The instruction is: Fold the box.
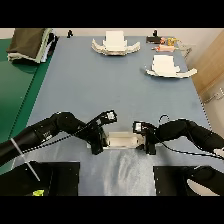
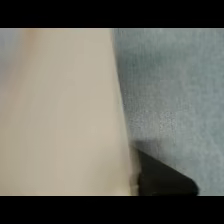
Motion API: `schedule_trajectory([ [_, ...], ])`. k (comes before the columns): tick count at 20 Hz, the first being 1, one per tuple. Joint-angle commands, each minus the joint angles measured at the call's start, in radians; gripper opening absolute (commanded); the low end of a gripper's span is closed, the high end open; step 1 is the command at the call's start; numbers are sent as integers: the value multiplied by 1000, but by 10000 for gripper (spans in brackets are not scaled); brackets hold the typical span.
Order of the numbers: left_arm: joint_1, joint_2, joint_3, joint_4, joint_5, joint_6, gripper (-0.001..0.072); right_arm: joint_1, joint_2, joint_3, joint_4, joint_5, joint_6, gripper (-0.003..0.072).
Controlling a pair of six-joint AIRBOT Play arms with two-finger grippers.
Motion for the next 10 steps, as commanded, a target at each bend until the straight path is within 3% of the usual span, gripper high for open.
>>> schedule_trajectory([
  [1,20,142,1,124,-239,-300,14,1,0,0,0,-1,0,513],
  [6,20,292,1,50,-213,-611,14,1,0,0,0,-1,0,513],
  [10,18,233,2,-178,-40,-668,14,1,0,0,0,-1,0,513],
])
